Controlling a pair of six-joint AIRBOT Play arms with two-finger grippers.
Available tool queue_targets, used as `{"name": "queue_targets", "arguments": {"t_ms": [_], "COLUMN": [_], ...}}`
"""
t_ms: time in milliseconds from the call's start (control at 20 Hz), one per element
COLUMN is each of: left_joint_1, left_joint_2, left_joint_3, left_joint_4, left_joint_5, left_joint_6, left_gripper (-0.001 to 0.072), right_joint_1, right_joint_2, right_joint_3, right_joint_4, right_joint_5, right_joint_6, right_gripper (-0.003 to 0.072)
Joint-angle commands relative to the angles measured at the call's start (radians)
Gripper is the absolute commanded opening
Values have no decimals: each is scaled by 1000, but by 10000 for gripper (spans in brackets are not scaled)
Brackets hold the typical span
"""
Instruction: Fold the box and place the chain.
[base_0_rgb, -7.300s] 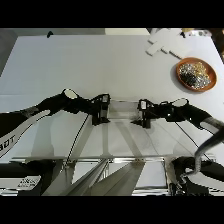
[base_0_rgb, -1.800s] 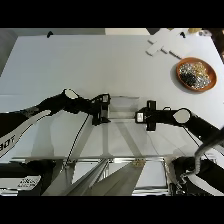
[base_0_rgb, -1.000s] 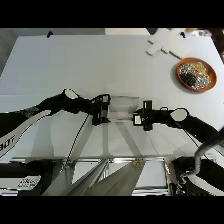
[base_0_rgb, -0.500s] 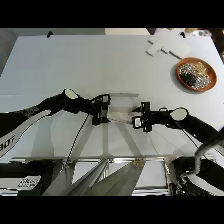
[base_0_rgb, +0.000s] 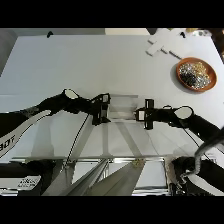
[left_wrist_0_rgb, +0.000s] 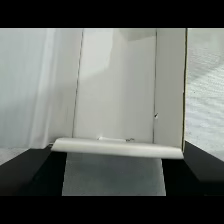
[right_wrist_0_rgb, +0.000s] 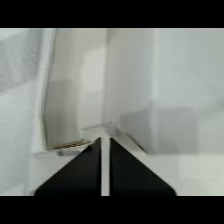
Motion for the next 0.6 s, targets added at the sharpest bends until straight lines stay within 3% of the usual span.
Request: {"name": "queue_targets", "arguments": {"t_ms": [0,150,350,550], "left_joint_1": [1,1,1,1], "left_joint_2": [1,1,1,1], "left_joint_3": [0,0,0,0], "left_joint_4": [5,5,5,5], "left_joint_5": [0,0,0,0], "left_joint_6": [6,6,6,6], "left_gripper": [390,390,390,390], "right_joint_1": [-89,-165,-274,-405], "right_joint_2": [66,132,219,232], "right_joint_3": [0,0,0,0], "right_joint_4": [-8,-25,-152,-273], "right_joint_5": [55,151,192,205], "right_joint_6": [237,592,1263,1614], "right_gripper": [19,20,20,19]}}
